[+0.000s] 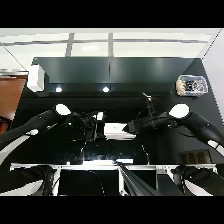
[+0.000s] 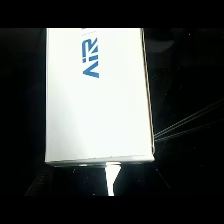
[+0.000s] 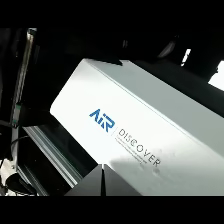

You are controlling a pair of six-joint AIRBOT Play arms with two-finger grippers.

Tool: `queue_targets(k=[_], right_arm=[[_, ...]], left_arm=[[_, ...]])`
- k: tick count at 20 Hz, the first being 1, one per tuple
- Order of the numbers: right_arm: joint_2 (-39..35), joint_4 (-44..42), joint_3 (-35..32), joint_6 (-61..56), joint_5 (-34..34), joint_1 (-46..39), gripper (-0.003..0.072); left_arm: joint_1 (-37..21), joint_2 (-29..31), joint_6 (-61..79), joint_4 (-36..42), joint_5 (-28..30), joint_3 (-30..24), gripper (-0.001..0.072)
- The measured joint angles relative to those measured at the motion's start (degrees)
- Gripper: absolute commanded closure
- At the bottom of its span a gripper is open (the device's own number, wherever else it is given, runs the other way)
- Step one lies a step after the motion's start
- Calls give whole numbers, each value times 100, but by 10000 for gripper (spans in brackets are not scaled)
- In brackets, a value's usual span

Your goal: Fold the box and place the chain.

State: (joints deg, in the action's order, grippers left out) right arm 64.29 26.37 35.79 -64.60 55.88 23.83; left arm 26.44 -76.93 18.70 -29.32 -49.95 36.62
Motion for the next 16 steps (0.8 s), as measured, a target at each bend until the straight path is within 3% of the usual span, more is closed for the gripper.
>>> queue_targets(k=[16], right_arm=[[415,372,-46,-142,-448,166,674]], left_arm=[[0,-2,0,-2,2,0,309]])
